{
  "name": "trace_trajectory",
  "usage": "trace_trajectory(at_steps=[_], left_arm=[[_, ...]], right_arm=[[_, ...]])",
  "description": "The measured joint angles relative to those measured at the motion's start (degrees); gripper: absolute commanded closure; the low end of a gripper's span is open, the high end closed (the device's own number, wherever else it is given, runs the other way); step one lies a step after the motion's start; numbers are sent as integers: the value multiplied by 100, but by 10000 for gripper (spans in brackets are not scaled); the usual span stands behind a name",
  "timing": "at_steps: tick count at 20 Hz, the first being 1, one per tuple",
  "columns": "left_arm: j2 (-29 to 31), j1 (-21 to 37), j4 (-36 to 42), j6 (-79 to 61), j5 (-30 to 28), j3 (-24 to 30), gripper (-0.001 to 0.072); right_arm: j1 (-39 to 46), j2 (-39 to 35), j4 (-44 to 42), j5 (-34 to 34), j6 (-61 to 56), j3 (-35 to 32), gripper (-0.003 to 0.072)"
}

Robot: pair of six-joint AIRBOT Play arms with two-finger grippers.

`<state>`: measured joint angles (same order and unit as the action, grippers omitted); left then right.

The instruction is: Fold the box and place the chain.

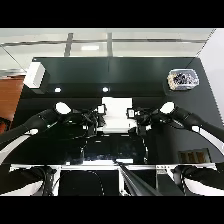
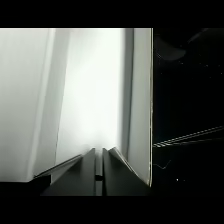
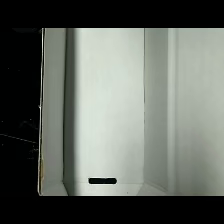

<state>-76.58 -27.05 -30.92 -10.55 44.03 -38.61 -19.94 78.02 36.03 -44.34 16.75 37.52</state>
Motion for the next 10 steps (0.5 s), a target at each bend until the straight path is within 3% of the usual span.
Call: trace_trajectory(at_steps=[5,10], left_arm=[[531,291,-249,824,289,2,682],[1456,1196,-1331,3320,785,2,682]], right_arm=[[0,0,0,-2,0,0,383],[0,0,0,-2,0,0,383]])
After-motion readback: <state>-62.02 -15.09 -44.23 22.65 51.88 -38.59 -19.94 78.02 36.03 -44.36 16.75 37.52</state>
